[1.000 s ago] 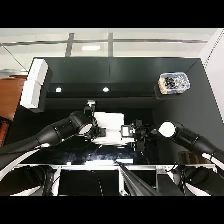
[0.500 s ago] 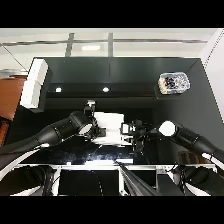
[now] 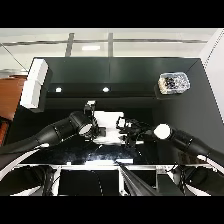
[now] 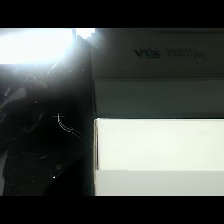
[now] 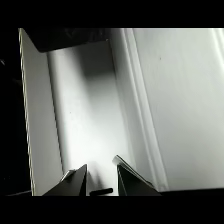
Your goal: Fold the box and place the chain.
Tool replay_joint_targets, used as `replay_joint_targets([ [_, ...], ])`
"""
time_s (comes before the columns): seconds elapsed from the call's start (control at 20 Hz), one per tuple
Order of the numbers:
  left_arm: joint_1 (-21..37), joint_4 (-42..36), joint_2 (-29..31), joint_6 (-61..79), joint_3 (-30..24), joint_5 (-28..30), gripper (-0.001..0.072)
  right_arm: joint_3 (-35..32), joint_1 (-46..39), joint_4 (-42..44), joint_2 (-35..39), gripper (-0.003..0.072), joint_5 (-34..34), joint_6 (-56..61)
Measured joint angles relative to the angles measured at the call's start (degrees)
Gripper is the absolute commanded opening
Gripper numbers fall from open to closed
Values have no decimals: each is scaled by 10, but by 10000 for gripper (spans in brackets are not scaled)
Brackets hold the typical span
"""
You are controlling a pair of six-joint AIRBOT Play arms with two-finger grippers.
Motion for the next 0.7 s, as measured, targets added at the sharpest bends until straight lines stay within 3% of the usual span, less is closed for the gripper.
replay_joint_targets([
  [0.2, 0, -1, 0, 0, 0, 4, 30, 0, 14, 10, -10, 232, -12, 6],
  [0.25, 0, -2, 0, 0, 0, 4, 29, 0, 16, 11, -12, 288, -14, 7],
  [0.3, 0, -2, 0, 0, 0, 4, 30, 0, 17, 13, -13, 408, -15, 8],
  [0.35, 0, -2, 0, 0, 0, 4, 30, 0, 19, 13, -14, 422, -16, 7],
  [0.4, 0, -2, 0, 0, 0, 4, 29, 0, 19, 13, -14, 336, -17, 7],
  [0.45, 0, -2, 0, 0, 0, 4, 30, 0, 20, 13, -15, 342, -18, 9],
  [0.5, 0, -2, 0, 0, 0, 4, 30, 0, 20, 13, -15, 457, -19, 9],
  [0.55, 0, -2, 0, 0, 0, 4, 30, 0, 20, 13, -15, 465, -20, 9],
  [0.6, 0, -2, 0, 0, 0, 4, 29, 0, 20, 13, -15, 262, -21, 8],
  [0.7, 0, -2, 0, -2, 0, 3, 30, 0, 20, 11, -15, 228, -24, 9],
])
